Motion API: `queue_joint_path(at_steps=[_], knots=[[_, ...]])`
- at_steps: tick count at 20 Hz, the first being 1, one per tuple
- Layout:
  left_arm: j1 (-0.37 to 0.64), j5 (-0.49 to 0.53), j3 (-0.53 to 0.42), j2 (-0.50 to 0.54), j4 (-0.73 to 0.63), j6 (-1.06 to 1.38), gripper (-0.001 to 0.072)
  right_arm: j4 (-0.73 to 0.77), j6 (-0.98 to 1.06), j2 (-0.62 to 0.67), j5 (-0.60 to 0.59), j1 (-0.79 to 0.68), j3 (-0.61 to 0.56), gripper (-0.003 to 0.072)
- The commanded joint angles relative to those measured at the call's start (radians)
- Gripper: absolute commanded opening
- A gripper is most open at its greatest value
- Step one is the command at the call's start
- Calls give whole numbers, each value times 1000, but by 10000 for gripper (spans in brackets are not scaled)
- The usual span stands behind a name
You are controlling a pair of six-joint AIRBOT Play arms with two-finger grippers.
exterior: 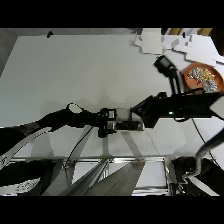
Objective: Fold the box and place the chain.
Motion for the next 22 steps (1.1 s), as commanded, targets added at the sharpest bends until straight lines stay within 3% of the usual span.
queue_joint_path(at_steps=[1, 2, 4, 6, 11, 13, 14, 19, 22], knots=[[0, 0, 0, 0, 0, 0, 10, -29, -70, -129, 9, 68, -31, 24], [0, 1, 0, 0, 0, 0, 10, -32, -79, -171, 0, 91, -31, 71], [0, 0, 0, 0, 0, 0, 10, -39, -97, -236, -29, 109, -28, 252], [0, 1, 0, 0, 0, 0, 10, -64, -98, -263, -16, 104, 1, 279], [0, 1, 0, 0, 0, 1, 10, -166, -153, -266, 43, -3, 212, 246], [0, 1, 0, 0, 0, 0, 10, -187, -206, -272, 1, -52, 225, 55], [0, 1, 0, 0, 0, 0, 10, -201, -232, -287, -1, -65, 225, 22], [0, 0, 0, 0, 0, 0, 10, -230, -265, -427, -46, -6, 176, 22], [0, 0, 0, 0, 0, 0, 10, -212, -359, -429, -84, 53, 98, 24]])
